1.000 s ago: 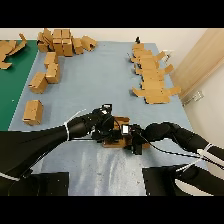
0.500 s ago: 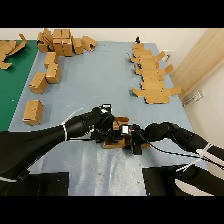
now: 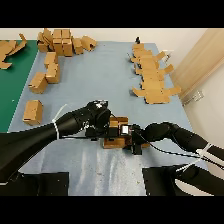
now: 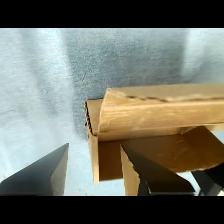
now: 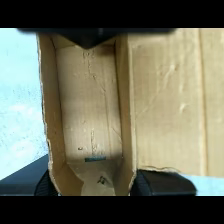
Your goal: Fold the box.
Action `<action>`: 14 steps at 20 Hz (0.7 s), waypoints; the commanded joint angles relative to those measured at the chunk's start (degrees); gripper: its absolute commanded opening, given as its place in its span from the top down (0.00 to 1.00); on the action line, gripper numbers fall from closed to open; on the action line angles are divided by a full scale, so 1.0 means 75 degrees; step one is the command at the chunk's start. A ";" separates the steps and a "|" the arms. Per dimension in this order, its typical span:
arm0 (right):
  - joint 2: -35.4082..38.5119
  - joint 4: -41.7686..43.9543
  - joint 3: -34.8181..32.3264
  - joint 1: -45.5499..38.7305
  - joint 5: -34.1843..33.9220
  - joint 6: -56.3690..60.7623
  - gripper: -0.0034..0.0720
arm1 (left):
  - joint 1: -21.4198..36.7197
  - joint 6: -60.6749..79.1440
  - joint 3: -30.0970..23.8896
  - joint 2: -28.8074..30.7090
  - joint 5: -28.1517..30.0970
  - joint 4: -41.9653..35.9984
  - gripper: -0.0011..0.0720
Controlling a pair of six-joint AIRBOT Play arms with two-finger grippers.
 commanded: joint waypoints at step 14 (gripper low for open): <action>0.0003 -0.0003 -0.0003 0.0000 -0.0003 0.0003 0.26 | 0.0898 0.0134 0.0020 0.1003 -0.0673 0.0181 0.34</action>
